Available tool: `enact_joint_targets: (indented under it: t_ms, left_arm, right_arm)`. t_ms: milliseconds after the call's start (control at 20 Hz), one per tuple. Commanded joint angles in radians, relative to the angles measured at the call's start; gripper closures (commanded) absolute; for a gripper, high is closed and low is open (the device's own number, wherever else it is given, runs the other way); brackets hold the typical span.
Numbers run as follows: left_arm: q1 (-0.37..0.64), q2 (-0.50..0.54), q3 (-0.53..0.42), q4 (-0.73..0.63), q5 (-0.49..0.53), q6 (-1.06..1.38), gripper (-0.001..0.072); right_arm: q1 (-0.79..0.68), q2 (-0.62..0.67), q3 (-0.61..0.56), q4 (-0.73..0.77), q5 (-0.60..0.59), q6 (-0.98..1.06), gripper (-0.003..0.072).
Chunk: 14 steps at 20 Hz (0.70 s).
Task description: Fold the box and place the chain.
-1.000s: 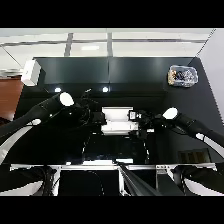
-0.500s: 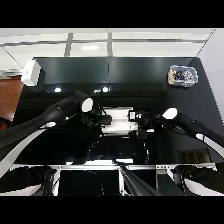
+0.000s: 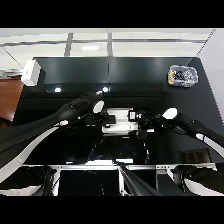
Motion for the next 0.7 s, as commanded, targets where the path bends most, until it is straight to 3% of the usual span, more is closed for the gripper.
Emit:
enact_joint_targets:
  t_ms: [0,100,250,400,450,550,650]
  left_arm:
    - [-0.021,-0.01,0.003,0.01,0.015,-0.06,0.0406]
    - [-0.023,-0.018,0.003,0.005,0.003,-0.06,0.0437]
    - [-0.023,-0.018,0.006,0.002,0.008,-0.06,0.0685]
    - [-0.023,-0.018,0.016,0.003,0.007,-0.059,0.0684]
    - [-0.022,-0.018,0.018,0.002,0.01,-0.059,0.066]
    - [-0.022,-0.018,0.023,0.004,0.01,-0.059,0.0376]
    - [-0.022,-0.018,0.024,0.01,0.01,-0.059,0.0362]
  right_arm:
    - [0.001,0.0,0.0,0.0,0.0,0.0,0.0529]
    - [0.001,0.0,0.0,0.0,0.0,0.0,0.0529]
    - [0.001,0.0,0.0,0.0,0.0,0.0,0.0529]
    - [0.001,0.0,0.0,0.0,0.0,0.0,0.0529]
    - [0.001,0.0,0.0,0.0,0.0,0.0,0.0529]
    - [0.001,0.0,0.0,0.0,0.0,0.0,0.0529]
    - [0.001,0.0,0.0,0.0,0.0,0.0,0.0529]
